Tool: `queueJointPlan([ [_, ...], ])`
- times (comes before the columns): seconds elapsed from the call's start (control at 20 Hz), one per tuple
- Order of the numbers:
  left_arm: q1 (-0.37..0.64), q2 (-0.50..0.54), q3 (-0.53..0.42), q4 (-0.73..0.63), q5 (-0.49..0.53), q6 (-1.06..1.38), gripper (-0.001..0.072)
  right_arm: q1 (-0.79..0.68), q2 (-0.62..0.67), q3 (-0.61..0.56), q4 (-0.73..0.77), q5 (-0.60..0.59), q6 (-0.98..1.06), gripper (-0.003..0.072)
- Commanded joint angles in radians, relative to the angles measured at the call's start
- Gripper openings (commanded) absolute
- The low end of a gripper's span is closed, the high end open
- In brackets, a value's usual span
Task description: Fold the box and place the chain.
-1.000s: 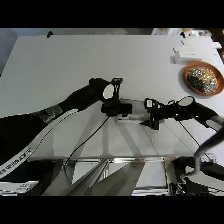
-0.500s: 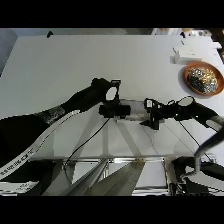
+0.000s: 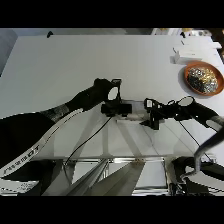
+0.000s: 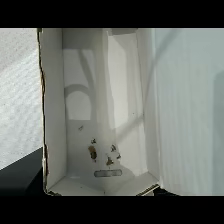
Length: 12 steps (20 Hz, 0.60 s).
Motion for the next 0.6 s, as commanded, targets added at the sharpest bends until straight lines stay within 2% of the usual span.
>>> queueJointPlan([
  [0.0, -0.004, -0.035, 0.024, -0.014, -0.002, -0.002, 0.0438, 0.001, 0.000, 0.000, 0.000, 0.000, 0.000, 0.0339],
  [0.1, -0.005, -0.041, 0.024, -0.014, -0.004, -0.012, 0.0366, 0.001, 0.000, 0.000, 0.000, 0.000, 0.000, 0.0339],
  [0.25, -0.017, -0.047, 0.024, -0.001, 0.005, -0.036, 0.0341, 0.001, 0.000, 0.000, 0.000, 0.000, 0.000, 0.0339],
  [0.35, -0.019, -0.055, 0.024, 0.001, 0.000, -0.050, 0.0275, 0.001, 0.000, 0.000, 0.000, 0.000, 0.000, 0.0339],
  [0.5, -0.023, -0.064, 0.024, 0.004, -0.010, -0.058, 0.0272, 0.001, 0.000, 0.000, 0.000, 0.000, 0.000, 0.0339],
  [0.55, -0.025, -0.065, 0.024, 0.005, -0.010, -0.071, 0.0250, 0.001, 0.000, 0.000, 0.000, 0.000, 0.000, 0.0339],
])
